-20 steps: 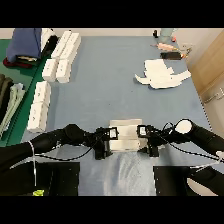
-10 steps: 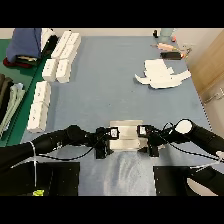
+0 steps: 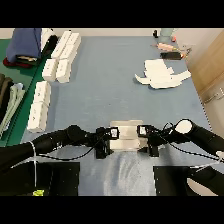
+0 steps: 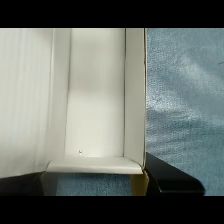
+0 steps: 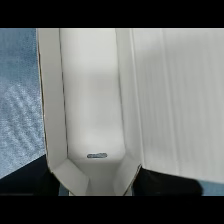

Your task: Fold the box.

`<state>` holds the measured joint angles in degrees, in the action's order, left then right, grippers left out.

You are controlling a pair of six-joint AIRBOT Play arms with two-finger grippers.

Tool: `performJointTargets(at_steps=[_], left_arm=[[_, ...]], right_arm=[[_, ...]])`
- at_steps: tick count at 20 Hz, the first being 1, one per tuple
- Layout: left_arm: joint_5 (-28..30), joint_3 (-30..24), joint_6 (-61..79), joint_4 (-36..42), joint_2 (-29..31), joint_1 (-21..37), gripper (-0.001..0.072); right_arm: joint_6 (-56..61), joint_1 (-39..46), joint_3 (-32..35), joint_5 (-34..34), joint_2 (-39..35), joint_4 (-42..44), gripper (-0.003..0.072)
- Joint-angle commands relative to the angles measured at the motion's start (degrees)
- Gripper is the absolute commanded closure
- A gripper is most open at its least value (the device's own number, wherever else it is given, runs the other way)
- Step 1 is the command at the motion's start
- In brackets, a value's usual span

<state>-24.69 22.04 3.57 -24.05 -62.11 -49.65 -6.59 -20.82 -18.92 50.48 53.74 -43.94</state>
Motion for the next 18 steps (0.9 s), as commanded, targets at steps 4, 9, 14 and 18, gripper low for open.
performJointTargets(at_steps=[4,9,14,18], left_arm=[[0.11,0.04,-0.02,0.04,-0.04,-0.02,0.0245],[0.11,0.04,-0.02,0.04,-0.04,-0.02,0.0245],[0.11,0.04,-0.02,0.04,-0.04,-0.02,0.0245],[0.11,0.04,-0.02,0.04,-0.04,-0.02,0.0244]], right_arm=[[0.02,0.02,0.0,0.0,-0.02,0.04,0.0158],[0.02,0.02,0.0,0.0,-0.02,0.02,0.0158],[0.11,0.02,0.0,0.02,-0.04,0.17,0.0073],[1.2,0.02,-0.02,0.07,-0.61,-1.31,-0.0034]])
